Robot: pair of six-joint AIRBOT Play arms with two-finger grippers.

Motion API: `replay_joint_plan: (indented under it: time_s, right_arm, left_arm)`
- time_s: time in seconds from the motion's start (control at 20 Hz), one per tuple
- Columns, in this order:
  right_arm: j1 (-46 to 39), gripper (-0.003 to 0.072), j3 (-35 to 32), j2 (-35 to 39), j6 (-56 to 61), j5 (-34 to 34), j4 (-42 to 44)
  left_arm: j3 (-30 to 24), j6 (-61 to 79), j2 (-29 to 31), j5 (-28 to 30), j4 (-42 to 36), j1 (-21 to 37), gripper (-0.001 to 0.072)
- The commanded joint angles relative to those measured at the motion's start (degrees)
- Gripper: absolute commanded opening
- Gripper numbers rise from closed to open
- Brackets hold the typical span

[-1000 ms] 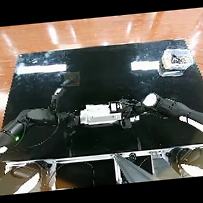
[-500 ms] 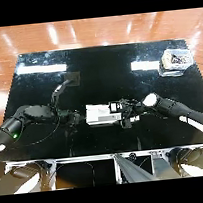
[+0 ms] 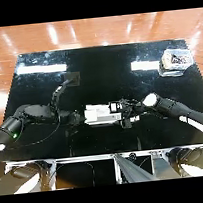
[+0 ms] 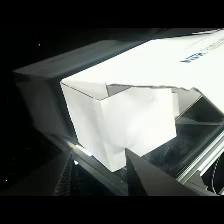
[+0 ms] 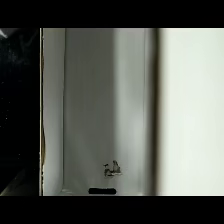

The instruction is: Fold the box and place the chain.

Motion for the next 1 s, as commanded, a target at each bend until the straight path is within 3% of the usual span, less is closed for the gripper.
replay_joint_plan:
  time_s: [0.0,0.25,0.4,0.6,0.95]
  right_arm:
    - [0.0,0.0543,0.0,0.0,0.0,0.0,0.0]
    - [0.0,0.0543,0.0,0.0,0.0,0.0,0.0]
    - [0.0,0.0543,0.0,0.0,0.0,0.0,0.0]
    - [0.0,0.0543,0.0,0.0,0.0,0.0,0.0]
    - [0.0,0.0543,0.0,0.0,0.0,0.0,0.0]
  left_arm:
    - [0.1,-0.8,0.0,-2.9,0.4,-2.6,0.046]
    - [0.1,-3.3,0.0,-14.6,0.9,-11.6,0.046]
    - [0.1,-6.7,0.0,-18.8,5.0,-14.7,0.046]
    - [0.1,-16.9,0.0,-20.8,15.4,-16.7,0.046]
    - [1.6,-25.7,0.0,-23.5,24.0,-20.4,0.046]
